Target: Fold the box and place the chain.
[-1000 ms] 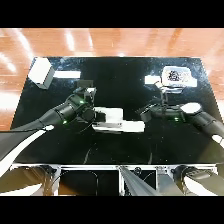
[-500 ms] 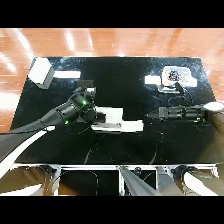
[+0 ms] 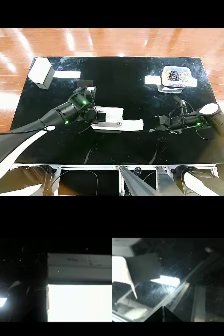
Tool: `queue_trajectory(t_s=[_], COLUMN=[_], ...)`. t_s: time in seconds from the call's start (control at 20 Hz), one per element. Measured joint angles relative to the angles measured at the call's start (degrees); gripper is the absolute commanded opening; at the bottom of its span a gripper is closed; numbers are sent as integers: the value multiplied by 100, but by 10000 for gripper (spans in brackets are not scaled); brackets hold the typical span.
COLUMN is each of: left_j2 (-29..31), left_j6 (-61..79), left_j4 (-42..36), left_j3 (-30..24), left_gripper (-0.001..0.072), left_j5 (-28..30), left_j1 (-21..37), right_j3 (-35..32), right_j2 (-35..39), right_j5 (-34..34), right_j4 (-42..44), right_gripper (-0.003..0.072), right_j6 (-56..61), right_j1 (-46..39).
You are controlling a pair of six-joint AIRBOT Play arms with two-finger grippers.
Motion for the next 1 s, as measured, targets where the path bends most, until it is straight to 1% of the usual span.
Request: queue_trajectory(t_s=[0.3,0.75,0.8,0.85,0.9,1.0], left_j2=[-2,-4,-2,-2,-2,-4], left_j6=[-7,-7,-4,-7,-4,-4], left_j4=[9,13,2,-2,-13,-20], left_j3=[-79,-94,-94,-94,-94,-94], left_gripper=[19,19,19,19,19,19], left_j5=[-57,-98,-103,-105,-107,-107], left_j1=[0,0,0,0,0,0], right_j3=[-17,-17,-17,-9,9,81], right_j2=[-323,-533,-535,-540,-544,-544], right_j5=[-756,-1585,-1681,-1777,-1838,-1917], right_j4=[114,861,962,1043,1123,1200], right_gripper=[32,34,137,311,354,355], right_j6=[361,487,490,498,485,448], right_j1=[898,1775,1873,1961,2055,2225])
